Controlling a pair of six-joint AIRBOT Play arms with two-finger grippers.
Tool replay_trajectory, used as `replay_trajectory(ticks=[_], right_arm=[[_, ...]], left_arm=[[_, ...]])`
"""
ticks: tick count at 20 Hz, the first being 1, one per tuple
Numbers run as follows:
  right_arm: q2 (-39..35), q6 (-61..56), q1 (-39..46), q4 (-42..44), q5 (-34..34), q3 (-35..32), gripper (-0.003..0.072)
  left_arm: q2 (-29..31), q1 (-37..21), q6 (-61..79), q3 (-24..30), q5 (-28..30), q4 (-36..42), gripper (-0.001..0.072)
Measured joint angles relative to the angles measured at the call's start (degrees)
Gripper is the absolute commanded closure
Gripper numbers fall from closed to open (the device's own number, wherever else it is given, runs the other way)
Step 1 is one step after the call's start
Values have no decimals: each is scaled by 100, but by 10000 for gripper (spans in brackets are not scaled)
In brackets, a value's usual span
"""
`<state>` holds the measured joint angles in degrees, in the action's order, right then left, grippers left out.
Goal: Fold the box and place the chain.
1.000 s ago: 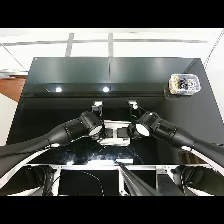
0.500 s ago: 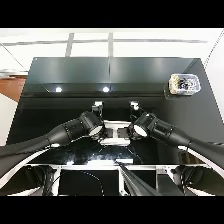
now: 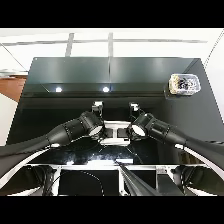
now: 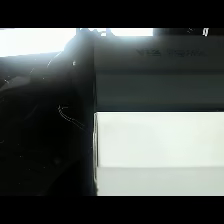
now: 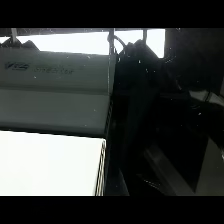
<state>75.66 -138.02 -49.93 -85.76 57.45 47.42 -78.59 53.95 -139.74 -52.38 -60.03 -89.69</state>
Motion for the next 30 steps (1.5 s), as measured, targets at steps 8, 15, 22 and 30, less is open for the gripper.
replay_trajectory(ticks=[8,15,22,30], right_arm=[[26,-17,0,20,-61,55,641],[17,22,0,20,-81,131,415],[-11,212,0,15,195,284,192],[-962,1410,146,4,1244,656,193]], left_arm=[[2,-2,-11,0,-2,0,682],[-2,-2,9,0,-42,-9,682],[-2,0,7,0,-11,-2,682],[-2,-2,7,0,28,9,682]])
